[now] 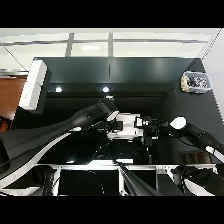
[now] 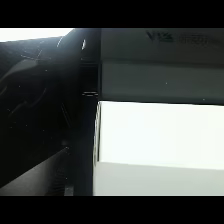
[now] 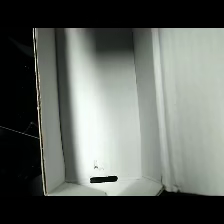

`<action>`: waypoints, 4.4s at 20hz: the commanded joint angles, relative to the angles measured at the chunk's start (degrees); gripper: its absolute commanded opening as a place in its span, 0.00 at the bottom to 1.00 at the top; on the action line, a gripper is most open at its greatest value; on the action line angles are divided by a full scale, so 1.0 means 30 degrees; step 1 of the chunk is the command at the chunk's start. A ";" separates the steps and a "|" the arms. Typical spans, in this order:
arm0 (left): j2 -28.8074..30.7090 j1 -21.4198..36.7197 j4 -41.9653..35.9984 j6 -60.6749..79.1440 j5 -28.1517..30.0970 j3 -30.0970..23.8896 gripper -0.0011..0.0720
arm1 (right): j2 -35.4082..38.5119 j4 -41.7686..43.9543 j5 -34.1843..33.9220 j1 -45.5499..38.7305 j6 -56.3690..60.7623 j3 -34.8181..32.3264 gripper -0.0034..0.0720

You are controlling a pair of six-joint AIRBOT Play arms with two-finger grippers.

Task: Fold the box and place the chain.

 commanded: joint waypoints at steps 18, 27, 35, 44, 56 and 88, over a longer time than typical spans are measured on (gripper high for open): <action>-0.0029 0.0007 -0.0087 0.0117 0.0357 0.0007 0.06 | 0.0000 0.0000 0.0007 0.0000 0.0000 0.0015 0.36; -0.0029 0.0000 -0.0109 0.0109 0.0335 0.0007 0.06 | 0.0000 0.0007 0.0080 0.0000 -0.0007 0.0015 0.36; -0.0022 0.0007 -0.0590 0.0102 -0.0015 0.0007 0.06 | 0.0029 -0.0007 0.0022 0.0000 0.0015 0.0080 0.92; -0.0015 0.0204 -0.0597 -0.0109 -0.0007 0.0007 0.06 | 0.1974 -0.5304 0.1588 -0.0277 0.2492 0.1246 0.92; -0.0015 0.0204 -0.0605 -0.0109 0.0000 0.0007 0.06 | 0.2004 -0.2492 0.2113 -0.0554 0.2594 0.1217 0.15; -0.0015 0.0204 -0.0605 -0.0109 0.0051 0.0007 0.06 | 0.0386 0.1865 0.2193 -0.0554 0.2798 0.0867 0.33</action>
